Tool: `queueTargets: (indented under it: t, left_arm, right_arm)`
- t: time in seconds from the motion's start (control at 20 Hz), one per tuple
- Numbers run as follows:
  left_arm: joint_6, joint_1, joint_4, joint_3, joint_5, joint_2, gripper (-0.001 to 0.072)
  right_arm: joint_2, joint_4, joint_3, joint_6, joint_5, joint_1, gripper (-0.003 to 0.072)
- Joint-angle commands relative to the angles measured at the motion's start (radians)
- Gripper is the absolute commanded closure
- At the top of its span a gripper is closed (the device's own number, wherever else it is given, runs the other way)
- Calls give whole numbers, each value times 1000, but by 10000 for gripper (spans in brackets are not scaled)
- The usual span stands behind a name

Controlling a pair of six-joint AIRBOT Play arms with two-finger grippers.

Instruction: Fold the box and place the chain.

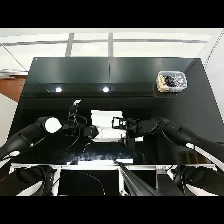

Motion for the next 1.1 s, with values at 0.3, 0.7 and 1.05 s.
queueTargets:
  t: [0.3,0.7,1.05]
  left_arm:
    - [-212,-52,163,47,-67,-6,18]
    - [-528,-192,409,213,-224,-132,383]
    - [-658,-236,526,275,-269,-204,382]
  right_arm:
    - [0,-3,0,-3,-2,0,288]
    - [0,-4,0,6,-5,0,288]
    - [0,-4,0,20,-5,0,288]
